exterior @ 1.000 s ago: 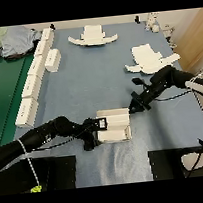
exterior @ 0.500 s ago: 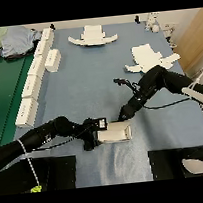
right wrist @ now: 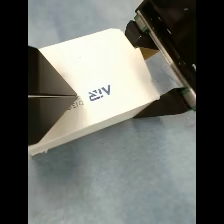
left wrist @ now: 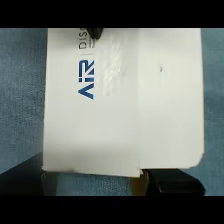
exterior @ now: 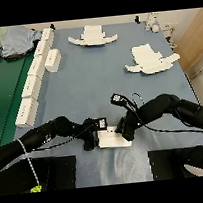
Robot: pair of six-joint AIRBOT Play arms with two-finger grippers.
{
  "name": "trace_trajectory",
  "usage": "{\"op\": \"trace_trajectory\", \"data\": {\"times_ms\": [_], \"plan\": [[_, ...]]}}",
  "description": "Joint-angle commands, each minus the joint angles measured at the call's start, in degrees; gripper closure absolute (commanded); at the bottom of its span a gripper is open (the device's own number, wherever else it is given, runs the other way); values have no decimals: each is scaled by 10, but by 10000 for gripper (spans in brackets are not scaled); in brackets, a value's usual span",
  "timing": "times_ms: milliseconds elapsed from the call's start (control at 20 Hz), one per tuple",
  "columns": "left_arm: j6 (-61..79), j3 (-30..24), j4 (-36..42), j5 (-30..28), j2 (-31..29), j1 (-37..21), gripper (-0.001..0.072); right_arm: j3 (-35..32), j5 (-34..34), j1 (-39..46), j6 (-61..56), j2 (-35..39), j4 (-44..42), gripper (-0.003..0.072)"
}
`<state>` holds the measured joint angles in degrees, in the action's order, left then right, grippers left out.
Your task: Fold the box.
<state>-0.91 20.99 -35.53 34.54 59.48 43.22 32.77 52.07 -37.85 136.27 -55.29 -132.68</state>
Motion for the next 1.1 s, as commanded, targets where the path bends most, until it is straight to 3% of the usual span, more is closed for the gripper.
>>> {"op": "trace_trajectory", "data": {"times_ms": [0,100,150,250,300,350,450,500,750,950,1050], "plan": [[0,0,0,0,0,0,288,-35,-91,-43,25,35,25,682],[0,0,0,0,0,0,288,-35,-98,-59,44,35,35,508],[0,0,0,0,0,0,289,-35,-98,-64,57,36,35,454],[0,0,0,0,0,0,289,-34,-96,-70,78,42,34,431],[0,0,0,0,0,0,288,-35,-96,-70,86,46,35,301],[0,0,0,0,0,0,289,-34,-94,-70,104,51,35,242],[0,0,0,0,0,0,289,-35,-94,-69,142,60,35,215],[0,0,0,0,0,0,288,-35,-94,-70,160,63,35,120],[0,0,0,0,0,0,288,-39,-120,-112,202,64,74,107],[0,0,0,0,0,0,288,-90,-274,-180,168,69,152,107],[0,0,0,0,0,0,289,-106,-311,-195,166,73,157,107]]}}
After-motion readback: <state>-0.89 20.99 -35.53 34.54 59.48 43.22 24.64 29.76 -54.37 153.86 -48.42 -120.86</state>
